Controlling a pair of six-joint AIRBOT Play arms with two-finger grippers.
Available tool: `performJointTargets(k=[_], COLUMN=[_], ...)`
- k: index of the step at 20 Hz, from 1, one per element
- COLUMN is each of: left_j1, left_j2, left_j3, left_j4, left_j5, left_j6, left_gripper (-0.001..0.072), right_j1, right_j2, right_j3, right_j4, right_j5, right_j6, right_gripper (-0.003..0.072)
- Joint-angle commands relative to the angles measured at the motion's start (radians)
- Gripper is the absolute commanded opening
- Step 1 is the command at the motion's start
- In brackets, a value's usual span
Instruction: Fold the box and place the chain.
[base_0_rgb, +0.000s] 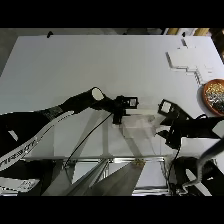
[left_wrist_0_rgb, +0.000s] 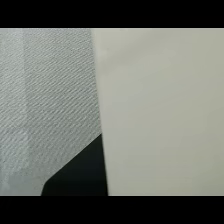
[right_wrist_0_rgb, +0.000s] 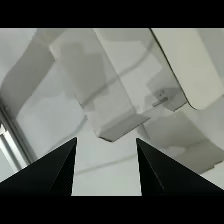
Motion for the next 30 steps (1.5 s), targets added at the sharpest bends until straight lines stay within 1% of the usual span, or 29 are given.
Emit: performJointTargets(k=[1,3,5,6,7,9,11,14,15,16,17,19,22,27,30], left_j1=[-0.001,-0.001,-0.001,-0.001,-0.001,-0.001,0.0,-0.001,-0.001,-0.001,-0.001,-0.001,-0.001,0.0,-0.001], left_j2=[0.001,0.001,0.001,0.001,0.001,0.001,0.001,0.001,0.001,0.001,0.001,0.001,0.001,0.001,0.001], left_j3=[0.0,0.0,0.0,0.0,0.0,0.0,0.0,0.0,0.0,0.0,0.0,0.0,0.0,0.0,0.0], left_j4=[0.0,0.0,0.0,0.0,0.0,0.0,0.0,0.0,0.0,0.0,0.0,0.0,0.0,0.0,0.0], left_j5=[0.0,-0.004,-0.006,-0.007,-0.007,-0.007,-0.007,-0.007,-0.007,-0.007,-0.007,-0.007,-0.007,-0.007,-0.007], left_j6=[0.0,0.0,0.0,0.0,0.0,0.0,0.0,0.0,0.0,0.0,0.0,0.0,0.0,0.0,0.0], left_gripper=[0.001,0.001,0.001,0.001,0.001,0.001,0.001,0.001,0.001,0.001,0.001,0.001,0.001,0.001,0.001], right_j1=[0.056,0.056,0.056,0.056,0.056,0.06,0.09,0.111,0.111,0.111,0.112,0.114,0.113,0.054,0.004], right_j2=[0.0,0.002,0.002,0.002,0.002,0.002,0.002,0.003,0.003,0.003,0.003,0.003,0.003,-0.001,-0.018], right_j3=[-0.013,-0.029,-0.072,-0.101,-0.134,-0.192,-0.236,-0.29,-0.306,-0.321,-0.335,-0.351,-0.354,-0.307,-0.288], right_j4=[-0.04,-0.104,-0.099,-0.099,-0.102,-0.097,-0.092,-0.091,-0.095,-0.095,-0.096,-0.1,-0.097,0.04,0.062], right_j5=[-0.02,-0.033,-0.094,-0.13,-0.163,-0.214,-0.269,-0.343,-0.372,-0.397,-0.434,-0.485,-0.527,-0.527,-0.52], right_j6=[-0.111,-0.126,-0.126,-0.126,-0.137,-0.221,-0.29,-0.34,-0.343,-0.343,-0.343,-0.342,-0.341,-0.371,-0.422], right_gripper=[0.0381,0.0381,0.0383,0.0419,0.0435,0.0457,0.0468,0.0471,0.049,0.059,0.0707,0.0705,0.0698,0.0691,0.0691])
